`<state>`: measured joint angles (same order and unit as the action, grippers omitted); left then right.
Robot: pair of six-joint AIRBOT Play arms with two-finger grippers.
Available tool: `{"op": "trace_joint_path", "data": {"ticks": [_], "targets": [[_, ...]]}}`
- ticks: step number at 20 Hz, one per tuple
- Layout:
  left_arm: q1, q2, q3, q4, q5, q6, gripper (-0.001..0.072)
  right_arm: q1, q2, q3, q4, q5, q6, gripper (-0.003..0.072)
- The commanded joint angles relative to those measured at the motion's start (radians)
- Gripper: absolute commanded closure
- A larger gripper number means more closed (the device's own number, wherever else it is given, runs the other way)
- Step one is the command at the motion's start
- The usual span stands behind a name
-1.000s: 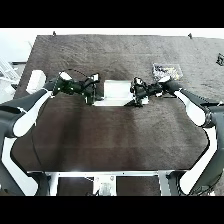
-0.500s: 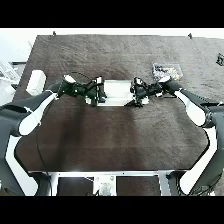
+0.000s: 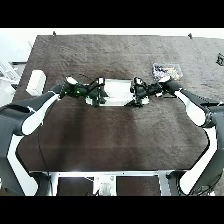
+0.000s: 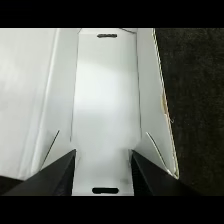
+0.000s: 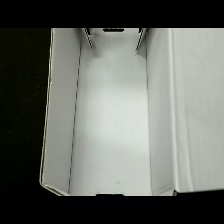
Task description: Fold the box and place the chain.
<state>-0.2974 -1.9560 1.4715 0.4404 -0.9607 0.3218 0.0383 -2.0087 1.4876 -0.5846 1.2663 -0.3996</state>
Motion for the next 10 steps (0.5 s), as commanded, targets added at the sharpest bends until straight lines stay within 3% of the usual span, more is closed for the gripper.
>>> {"op": "trace_joint_path", "data": {"ticks": [1,3,10], "targets": [[0.000,0.000,0.000,-0.016,0.002,0.001,0.0278,0.001,0.000,0.000,0.000,0.000,-0.001,0.0096],[0.000,0.000,0.000,-0.016,0.003,-0.006,-0.0004,0.001,0.000,0.000,0.000,0.000,-0.001,0.0095],[0.000,0.000,0.000,-0.015,0.002,-0.007,0.0002,0.001,0.000,0.000,0.000,0.000,-0.001,0.0095]]}}
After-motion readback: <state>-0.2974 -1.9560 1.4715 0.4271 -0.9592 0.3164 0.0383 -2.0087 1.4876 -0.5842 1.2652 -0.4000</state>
